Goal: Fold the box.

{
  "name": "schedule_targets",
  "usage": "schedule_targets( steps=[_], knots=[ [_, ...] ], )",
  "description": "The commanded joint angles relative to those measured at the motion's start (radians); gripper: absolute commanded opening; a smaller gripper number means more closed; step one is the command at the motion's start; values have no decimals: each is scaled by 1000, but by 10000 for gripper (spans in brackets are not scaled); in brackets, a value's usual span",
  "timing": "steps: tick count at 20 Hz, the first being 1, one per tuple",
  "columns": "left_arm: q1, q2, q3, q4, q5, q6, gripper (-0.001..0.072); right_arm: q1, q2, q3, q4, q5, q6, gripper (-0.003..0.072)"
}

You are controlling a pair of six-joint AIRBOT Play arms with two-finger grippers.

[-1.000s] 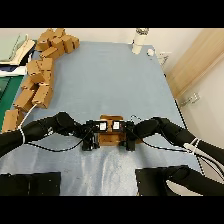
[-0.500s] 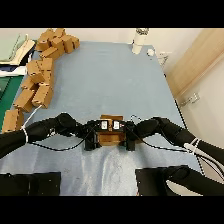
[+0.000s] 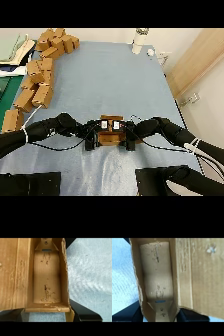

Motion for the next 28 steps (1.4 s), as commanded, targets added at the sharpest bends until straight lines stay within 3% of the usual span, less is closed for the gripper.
schedule_targets(
  steps=[1, 20, 21, 22, 28],
  knots=[
    [-1, 0, 0, -1, -8, 0, 449, 1, 0, 0, 0, 0, 0, 403],
    [-1, 0, 0, -1, -8, 0, 449, 1, 0, 1, 12, -14, 1, 411],
    [-1, 0, 0, -1, -8, 0, 450, 1, 7, 2, 11, -31, 3, 659],
    [-1, 0, 0, -1, -8, 0, 449, 1, 20, 3, 6, -56, 29, 719],
    [-1, 0, 0, -1, -8, 0, 449, -2, 143, 3, -161, -78, 252, 718]
  ],
)
